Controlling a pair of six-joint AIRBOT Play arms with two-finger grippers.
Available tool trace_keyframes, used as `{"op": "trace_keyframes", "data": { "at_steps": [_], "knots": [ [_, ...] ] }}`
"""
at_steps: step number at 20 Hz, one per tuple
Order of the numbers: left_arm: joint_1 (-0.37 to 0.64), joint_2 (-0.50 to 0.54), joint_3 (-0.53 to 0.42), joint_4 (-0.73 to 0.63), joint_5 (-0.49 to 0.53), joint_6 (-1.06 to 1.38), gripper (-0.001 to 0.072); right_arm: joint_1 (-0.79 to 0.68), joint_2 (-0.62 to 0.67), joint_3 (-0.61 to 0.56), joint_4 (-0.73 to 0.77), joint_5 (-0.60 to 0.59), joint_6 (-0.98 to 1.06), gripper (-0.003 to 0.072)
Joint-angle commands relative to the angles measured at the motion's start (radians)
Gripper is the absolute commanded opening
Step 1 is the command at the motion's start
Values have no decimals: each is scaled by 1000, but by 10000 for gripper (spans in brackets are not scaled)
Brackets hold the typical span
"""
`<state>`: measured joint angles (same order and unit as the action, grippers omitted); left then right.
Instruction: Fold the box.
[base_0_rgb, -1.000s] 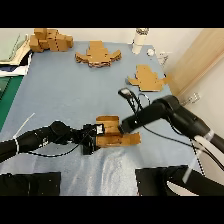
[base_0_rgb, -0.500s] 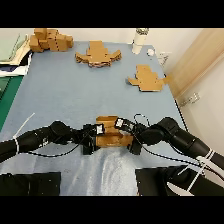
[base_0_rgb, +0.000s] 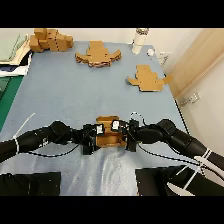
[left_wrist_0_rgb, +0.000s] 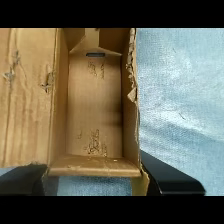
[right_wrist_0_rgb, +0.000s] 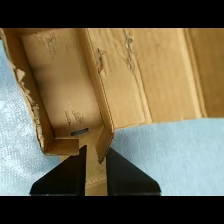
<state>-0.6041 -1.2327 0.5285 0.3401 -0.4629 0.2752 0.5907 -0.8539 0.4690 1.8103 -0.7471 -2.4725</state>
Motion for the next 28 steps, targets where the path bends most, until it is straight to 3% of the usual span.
{"op": "trace_keyframes", "data": {
  "at_steps": [1, 12, 13, 14, 16, 20, 21, 22, 23, 25, 26, 27, 28],
  "knots": [
    [-1, 0, 0, 0, 0, 0, 423, 2, -1, -1, 37, 1, -82, 178],
    [-1, 0, 0, 0, 0, 0, 422, 4, -53, -1, 145, 48, -226, 183],
    [-1, 0, 0, 0, 0, 0, 422, 4, -61, -1, 156, 52, -232, 257],
    [-1, 0, 0, 0, 0, 0, 422, 4, -65, -1, 171, 58, -251, 394],
    [-1, 0, 0, 0, 0, 0, 422, 4, -66, -1, 176, 62, -263, 526],
    [-1, 0, 0, 0, 0, 0, 422, 4, -68, -1, 175, 55, -263, 550],
    [-1, 0, 0, 0, 0, 0, 422, 4, -67, -1, 175, 49, -262, 521],
    [-1, 0, 0, 0, 0, 0, 422, 4, -67, 0, 162, 37, -259, 444],
    [-1, 0, 0, 0, 0, 0, 422, 3, -63, 0, 126, 12, -206, 308],
    [-1, 0, 0, 0, 0, 0, 422, 3, -42, 19, -27, -68, 92, 244],
    [-1, 0, 0, 0, 0, 0, 422, 3, -25, 40, -127, -126, 286, 93],
    [-1, 0, 0, 0, 0, 0, 423, 3, -9, 63, -215, -172, 449, 4],
    [-1, 0, 0, 0, 0, 0, 422, 3, 12, 89, -292, -211, 597, 5]
  ]
}}
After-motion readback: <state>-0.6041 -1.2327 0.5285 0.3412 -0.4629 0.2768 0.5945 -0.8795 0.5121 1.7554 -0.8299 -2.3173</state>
